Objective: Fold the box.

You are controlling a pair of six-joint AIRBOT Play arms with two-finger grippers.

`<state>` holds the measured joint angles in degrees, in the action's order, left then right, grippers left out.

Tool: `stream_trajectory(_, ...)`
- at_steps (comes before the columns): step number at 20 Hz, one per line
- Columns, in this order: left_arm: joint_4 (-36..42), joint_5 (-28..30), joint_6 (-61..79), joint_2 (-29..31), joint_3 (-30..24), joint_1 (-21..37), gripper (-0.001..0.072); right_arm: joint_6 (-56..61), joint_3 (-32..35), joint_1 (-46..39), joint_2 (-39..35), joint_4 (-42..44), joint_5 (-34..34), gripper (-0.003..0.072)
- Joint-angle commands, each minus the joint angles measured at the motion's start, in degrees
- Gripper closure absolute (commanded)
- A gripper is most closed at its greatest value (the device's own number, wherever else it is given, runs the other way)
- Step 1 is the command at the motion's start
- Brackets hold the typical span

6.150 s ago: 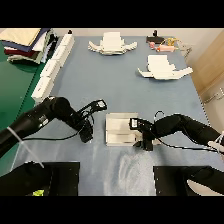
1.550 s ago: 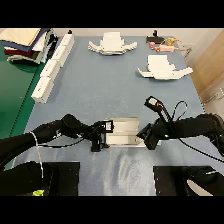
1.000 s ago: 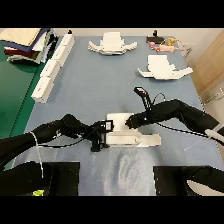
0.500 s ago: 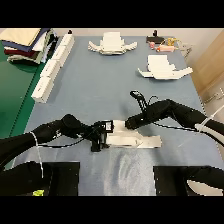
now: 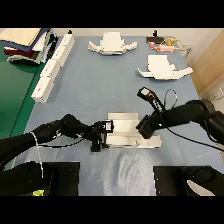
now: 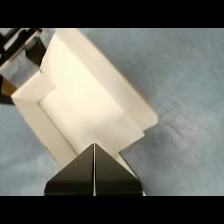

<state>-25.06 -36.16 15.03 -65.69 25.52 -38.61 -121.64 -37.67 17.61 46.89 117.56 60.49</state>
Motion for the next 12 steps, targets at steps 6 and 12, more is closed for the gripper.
stream_trajectory(6, 0.0, 0.0, 0.0, 0.0, 0.0, 0.0, 0.0185, -24.0, 14.7, 0.0, -9.1, -6.7, -5.3, 0.0132)
stream_trajectory(12, 0.0, 0.0, 0.0, 0.0, 0.0, 0.0, 0.0185, -36.4, 15.1, 0.2, -0.5, -0.5, -12.3, 0.0133)
